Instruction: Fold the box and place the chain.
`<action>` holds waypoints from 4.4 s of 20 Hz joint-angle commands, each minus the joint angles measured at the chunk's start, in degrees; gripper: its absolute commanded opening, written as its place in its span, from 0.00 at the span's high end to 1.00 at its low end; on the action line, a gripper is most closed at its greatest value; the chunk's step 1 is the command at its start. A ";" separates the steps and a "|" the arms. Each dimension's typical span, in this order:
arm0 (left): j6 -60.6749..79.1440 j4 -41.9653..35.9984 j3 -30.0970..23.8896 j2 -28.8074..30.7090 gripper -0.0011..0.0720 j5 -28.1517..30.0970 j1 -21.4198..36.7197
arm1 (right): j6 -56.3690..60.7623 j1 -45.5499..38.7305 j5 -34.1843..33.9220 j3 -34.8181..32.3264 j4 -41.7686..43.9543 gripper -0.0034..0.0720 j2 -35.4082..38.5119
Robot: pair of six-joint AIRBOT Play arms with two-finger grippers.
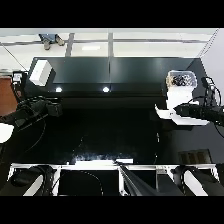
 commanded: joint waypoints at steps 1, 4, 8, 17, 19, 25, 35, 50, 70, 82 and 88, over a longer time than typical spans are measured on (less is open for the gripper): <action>0.00 0.00 0.00 -0.35 0.95 -0.09 -0.02 | 0.00 0.02 0.00 -0.02 0.00 0.93 0.02; 0.00 0.00 0.00 -0.35 0.95 -0.09 -0.02 | 0.00 0.02 0.00 -0.02 0.00 0.93 0.02; 0.00 0.00 0.00 -0.35 0.95 -0.09 -0.02 | 0.00 0.02 0.00 -0.02 0.00 0.93 0.02; 0.00 -9.77 0.00 -4.35 0.94 -0.46 -0.04 | 0.00 0.02 0.00 -0.02 0.70 0.93 0.02; 0.00 -10.14 0.00 -5.99 0.36 -1.90 -0.11 | -0.02 0.02 -0.92 -0.02 3.61 0.93 0.02; -0.15 -11.54 0.00 -8.83 0.03 -3.91 -2.14 | 0.39 0.15 -4.02 0.39 5.49 0.00 0.02; -0.15 -11.87 0.00 -8.87 0.03 -3.52 -3.32 | 31.01 -24.00 7.39 34.64 -33.68 0.00 -24.74; -0.17 -12.04 0.00 -8.87 0.03 -1.68 -3.32 | -3.15 -41.44 34.38 41.07 1.03 0.33 -51.28; -0.17 -12.09 0.00 -8.87 0.03 -1.16 -3.32 | -4.76 -29.18 42.38 35.21 17.09 0.94 -49.35; -0.15 -12.28 0.00 -8.90 0.03 0.72 -3.32 | -6.38 11.28 -9.92 -3.89 34.05 0.94 -7.74; 0.83 -13.99 0.04 -14.43 0.03 1.92 -8.02 | -11.89 28.15 -19.78 -11.74 33.57 0.94 3.85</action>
